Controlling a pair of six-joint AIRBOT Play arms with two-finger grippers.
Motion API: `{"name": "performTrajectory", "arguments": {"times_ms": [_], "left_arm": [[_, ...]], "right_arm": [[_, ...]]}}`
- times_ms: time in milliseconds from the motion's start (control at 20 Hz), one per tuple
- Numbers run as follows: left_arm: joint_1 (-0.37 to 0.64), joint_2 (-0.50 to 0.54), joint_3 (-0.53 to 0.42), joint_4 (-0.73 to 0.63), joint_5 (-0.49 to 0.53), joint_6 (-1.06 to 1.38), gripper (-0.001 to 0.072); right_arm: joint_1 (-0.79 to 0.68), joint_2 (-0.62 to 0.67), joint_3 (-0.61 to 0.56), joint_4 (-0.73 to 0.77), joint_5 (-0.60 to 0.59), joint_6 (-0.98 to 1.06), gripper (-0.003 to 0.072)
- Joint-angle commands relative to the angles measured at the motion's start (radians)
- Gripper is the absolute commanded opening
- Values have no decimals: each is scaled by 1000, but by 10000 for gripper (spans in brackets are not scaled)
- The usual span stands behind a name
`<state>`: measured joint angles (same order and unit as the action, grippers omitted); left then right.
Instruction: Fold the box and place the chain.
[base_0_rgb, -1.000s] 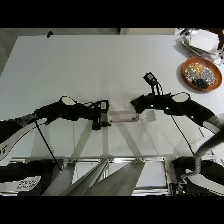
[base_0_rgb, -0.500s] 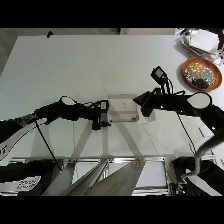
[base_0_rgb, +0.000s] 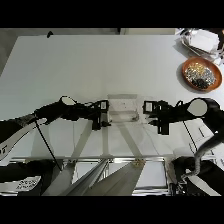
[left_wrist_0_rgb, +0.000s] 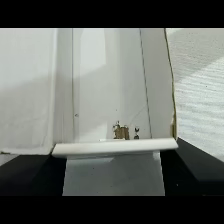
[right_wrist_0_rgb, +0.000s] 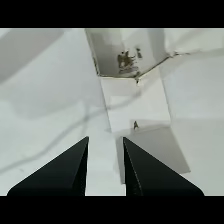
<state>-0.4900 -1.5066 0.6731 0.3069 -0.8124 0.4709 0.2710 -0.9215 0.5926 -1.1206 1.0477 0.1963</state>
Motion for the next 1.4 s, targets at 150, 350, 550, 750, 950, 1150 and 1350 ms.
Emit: {"name": "performTrajectory", "arguments": {"times_ms": [150,350,550,750,950,1150,1350], "left_arm": [[0,0,0,0,0,0,208],[0,0,0,0,0,0,208],[0,0,0,0,0,0,208],[0,0,0,0,0,0,208],[0,0,0,0,0,0,208],[0,0,0,0,0,0,208],[0,0,0,0,0,0,208]], "right_arm": [[22,-140,-2,45,-164,-209,170],[72,-178,-2,51,-230,-205,170],[113,-178,-2,80,-288,-205,170],[149,-178,-2,82,-310,-205,169],[176,-178,-2,85,-309,-205,154],[203,-178,-3,112,-346,-205,154],[214,-179,-3,116,-370,-205,155]]}}
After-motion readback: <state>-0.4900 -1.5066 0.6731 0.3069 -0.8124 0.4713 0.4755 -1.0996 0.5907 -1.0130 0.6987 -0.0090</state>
